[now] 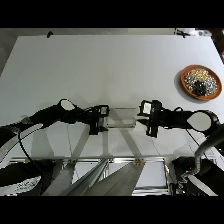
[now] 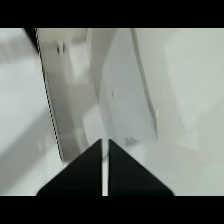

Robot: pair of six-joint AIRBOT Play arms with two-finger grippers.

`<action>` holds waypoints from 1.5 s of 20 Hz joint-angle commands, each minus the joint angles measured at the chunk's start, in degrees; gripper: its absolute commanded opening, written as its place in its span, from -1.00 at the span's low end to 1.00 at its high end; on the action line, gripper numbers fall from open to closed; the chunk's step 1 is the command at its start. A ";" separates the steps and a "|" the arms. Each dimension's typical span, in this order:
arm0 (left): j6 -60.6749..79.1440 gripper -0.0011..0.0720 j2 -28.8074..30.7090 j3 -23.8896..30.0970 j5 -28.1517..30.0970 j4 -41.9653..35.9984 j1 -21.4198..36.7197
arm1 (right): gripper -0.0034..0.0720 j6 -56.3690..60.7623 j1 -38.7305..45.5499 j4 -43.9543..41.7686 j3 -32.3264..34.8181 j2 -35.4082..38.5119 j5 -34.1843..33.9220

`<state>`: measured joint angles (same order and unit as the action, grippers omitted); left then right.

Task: Fold the box and place the chain.

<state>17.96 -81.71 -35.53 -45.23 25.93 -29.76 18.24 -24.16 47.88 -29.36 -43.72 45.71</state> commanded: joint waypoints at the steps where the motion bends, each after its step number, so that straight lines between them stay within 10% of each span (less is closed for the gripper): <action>1: 0.02 -0.06 0.02 0.00 0.02 0.02 0.02 | -0.88 -0.98 -0.02 -18.67 -0.02 -0.35 -3.69; 13: 0.02 -0.06 0.02 0.00 0.02 0.02 0.02 | -0.88 3.80 -2.43 -23.76 -0.02 -18.80 -22.84; 30: 0.02 -0.06 0.02 0.00 0.02 0.02 0.02 | -0.88 22.27 -2.29 -13.57 -3.63 -22.75 -11.10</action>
